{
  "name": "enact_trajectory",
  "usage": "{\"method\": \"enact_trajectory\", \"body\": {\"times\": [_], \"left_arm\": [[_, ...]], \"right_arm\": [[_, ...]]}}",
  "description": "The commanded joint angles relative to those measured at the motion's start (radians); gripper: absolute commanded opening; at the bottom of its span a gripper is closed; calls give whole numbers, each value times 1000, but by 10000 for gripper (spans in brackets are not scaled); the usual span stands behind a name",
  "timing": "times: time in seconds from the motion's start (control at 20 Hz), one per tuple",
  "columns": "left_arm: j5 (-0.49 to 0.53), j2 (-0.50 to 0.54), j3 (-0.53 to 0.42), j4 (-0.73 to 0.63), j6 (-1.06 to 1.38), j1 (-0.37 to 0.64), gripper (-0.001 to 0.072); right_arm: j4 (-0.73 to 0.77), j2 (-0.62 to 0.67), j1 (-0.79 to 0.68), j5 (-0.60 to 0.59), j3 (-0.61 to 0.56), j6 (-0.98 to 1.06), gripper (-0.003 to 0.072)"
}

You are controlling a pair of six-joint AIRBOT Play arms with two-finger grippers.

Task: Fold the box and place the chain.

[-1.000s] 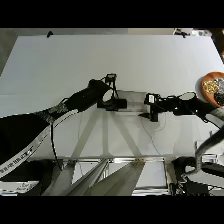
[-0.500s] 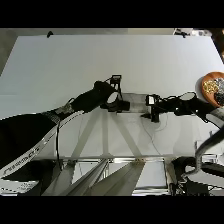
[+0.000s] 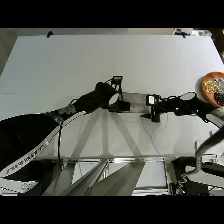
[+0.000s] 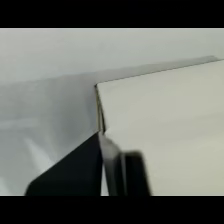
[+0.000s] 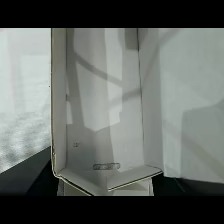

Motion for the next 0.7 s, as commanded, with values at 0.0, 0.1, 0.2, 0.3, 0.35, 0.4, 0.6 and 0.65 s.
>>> {"method": "enact_trajectory", "body": {"times": [0.0, 0.1, 0.2, 0.3, 0.35, 0.4, 0.6, 0.65], "left_arm": [[-4, 1, 1, 2, -4, 0, 176], [-8, 1, 1, -1, -3, 0, 5], [-13, 1, 1, -5, -6, 0, 11], [-15, 1, 1, -6, -8, 0, 11], [-16, 1, 1, -7, -8, 0, 11], [-19, 1, 1, -13, -8, 0, 11], [-39, 1, 1, -16, -33, 0, 14], [-50, 1, 1, -8, -60, 0, 10]], "right_arm": [[2, 0, 1, 2, 1, 5, 411], [2, 0, 1, 2, 0, 5, 411], [2, 0, 1, 3, 0, 5, 411], [2, 0, 1, 2, 0, 5, 411], [2, 0, 1, 3, 0, 5, 411], [2, 0, 1, 2, 0, 5, 411], [2, 0, 1, 3, 0, 5, 411], [2, 0, 1, 3, 0, 5, 411]]}}
